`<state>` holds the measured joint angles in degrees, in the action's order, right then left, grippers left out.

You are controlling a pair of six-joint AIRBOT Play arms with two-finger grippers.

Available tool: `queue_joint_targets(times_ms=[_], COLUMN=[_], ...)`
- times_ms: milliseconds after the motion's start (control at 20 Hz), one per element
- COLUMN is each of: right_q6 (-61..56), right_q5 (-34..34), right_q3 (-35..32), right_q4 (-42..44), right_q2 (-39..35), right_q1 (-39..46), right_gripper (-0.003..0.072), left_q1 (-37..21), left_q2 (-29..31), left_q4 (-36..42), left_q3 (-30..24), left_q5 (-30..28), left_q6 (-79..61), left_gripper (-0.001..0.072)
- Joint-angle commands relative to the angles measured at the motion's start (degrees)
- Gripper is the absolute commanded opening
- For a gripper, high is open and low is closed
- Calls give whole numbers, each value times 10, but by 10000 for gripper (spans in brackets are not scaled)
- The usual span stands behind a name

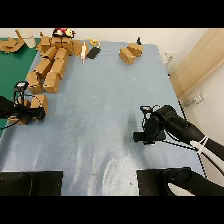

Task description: Fold the box.

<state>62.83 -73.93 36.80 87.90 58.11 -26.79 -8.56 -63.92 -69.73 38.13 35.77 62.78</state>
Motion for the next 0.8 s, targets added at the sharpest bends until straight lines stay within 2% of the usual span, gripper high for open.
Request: queue_joint_targets(times_ms=[0,200,350,450,550,600,650,700,750], right_q6=[0,0,0,0,1,7,18,17,17], right_q5=[6,13,15,15,15,22,38,60,84], right_q3=[0,0,0,0,0,0,0,0,1], right_q4=[0,0,0,0,16,37,54,69,85], right_q2=[0,0,0,0,0,0,0,1,1], right_q1=[0,0,0,0,0,0,0,0,0], right_gripper=[6,6,6,7,6,6,6,6,7], left_q1=[2,2,3,4,8,15,24,39,60], left_q2=[0,0,1,7,14,17,18,18,17], left_q4=[-18,-66,-74,-73,-25,22,64,100,118], left_q3=[30,94,155,198,232,243,249,252,251], left_q5=[50,122,198,240,269,280,290,294,294], left_q6=[-2,19,28,33,33,33,30,12,11], left_gripper=[702,702,702,701,699,508,167,11,11])
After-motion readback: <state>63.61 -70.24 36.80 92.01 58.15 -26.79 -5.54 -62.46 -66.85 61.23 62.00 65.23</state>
